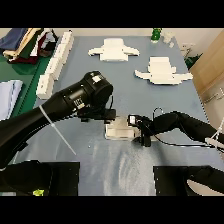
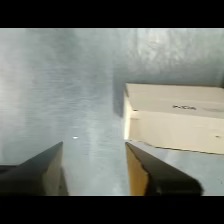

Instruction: Fold the box.

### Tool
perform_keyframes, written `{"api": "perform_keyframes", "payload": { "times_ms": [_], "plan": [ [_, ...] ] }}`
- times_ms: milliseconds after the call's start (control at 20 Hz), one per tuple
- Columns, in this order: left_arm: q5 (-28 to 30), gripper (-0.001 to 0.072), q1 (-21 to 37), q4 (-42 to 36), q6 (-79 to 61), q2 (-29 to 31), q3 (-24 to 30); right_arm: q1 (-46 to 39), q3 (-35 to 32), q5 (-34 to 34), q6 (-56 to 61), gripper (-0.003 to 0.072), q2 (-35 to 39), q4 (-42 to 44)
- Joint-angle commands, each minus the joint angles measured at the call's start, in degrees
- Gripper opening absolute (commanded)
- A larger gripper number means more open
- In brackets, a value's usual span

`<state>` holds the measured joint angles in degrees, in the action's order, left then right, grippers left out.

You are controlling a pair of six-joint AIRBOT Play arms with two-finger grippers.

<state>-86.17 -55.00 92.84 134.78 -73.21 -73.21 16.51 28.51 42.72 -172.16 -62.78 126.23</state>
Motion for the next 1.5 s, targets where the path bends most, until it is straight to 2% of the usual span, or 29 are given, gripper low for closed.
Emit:
{"api": "perform_keyframes", "payload": {
  "times_ms": [0,200,350,450,550,600,700,750,800,950,1150,1300,1450],
  "plan": [
    [-0.4,0.0014,0.6,5.4,-3.9,2.2,-0.2,0.0,0.0,0.0,0.0,0.0393,0.0,0.0],
    [5.0,0.0014,1.5,4.6,-15.7,2.1,0.1,0.0,0.0,0.0,0.0,0.0393,0.0,0.0],
    [6.3,0.0013,2.6,3.3,-27.7,2.3,0.1,0.0,0.0,0.0,0.0,0.0393,0.0,0.0],
    [9.5,0.0013,8.1,-6.1,-39.9,3.8,2.7,0.0,0.0,0.0,0.0,0.0393,0.0,0.0],
    [15.2,0.0012,16.3,-21.4,-59.5,7.1,9.6,0.0,0.0,0.0,0.0,0.0393,0.0,0.0],
    [16.2,0.0013,20.1,-27.5,-72.4,8.9,13.7,0.0,0.0,0.0,0.0,0.0393,0.0,0.0],
    [17.4,0.0029,26.6,-34.0,-95.8,11.2,21.2,0.0,0.0,0.0,0.0,0.0394,0.0,0.0],
    [20.3,0.0378,29.1,-35.6,-102.0,11.4,24.4,0.0,0.0,0.0,0.0,0.0393,0.0,0.0],
    [24.8,0.0696,30.9,-37.3,-107.3,11.3,27.4,0.0,0.0,0.0,0.0,0.0393,0.0,0.0],
    [33.9,0.0698,32.6,-42.8,-124.1,11.3,35.3,0.0,0.0,0.0,0.0,0.0393,0.0,0.0],
    [35.8,0.0698,32.2,-61.3,-149.0,11.3,42.1,0.0,0.0,0.0,0.0,0.0393,0.0,0.0],
    [37.6,0.0697,29.9,-66.6,-158.5,10.3,43.7,0.0,0.0,0.0,0.0,0.0393,0.0,0.0],
    [39.7,0.0698,28.3,-70.2,-162.7,6.4,43.6,0.0,0.0,0.0,0.0,0.0393,0.0,0.0]
  ]
}}
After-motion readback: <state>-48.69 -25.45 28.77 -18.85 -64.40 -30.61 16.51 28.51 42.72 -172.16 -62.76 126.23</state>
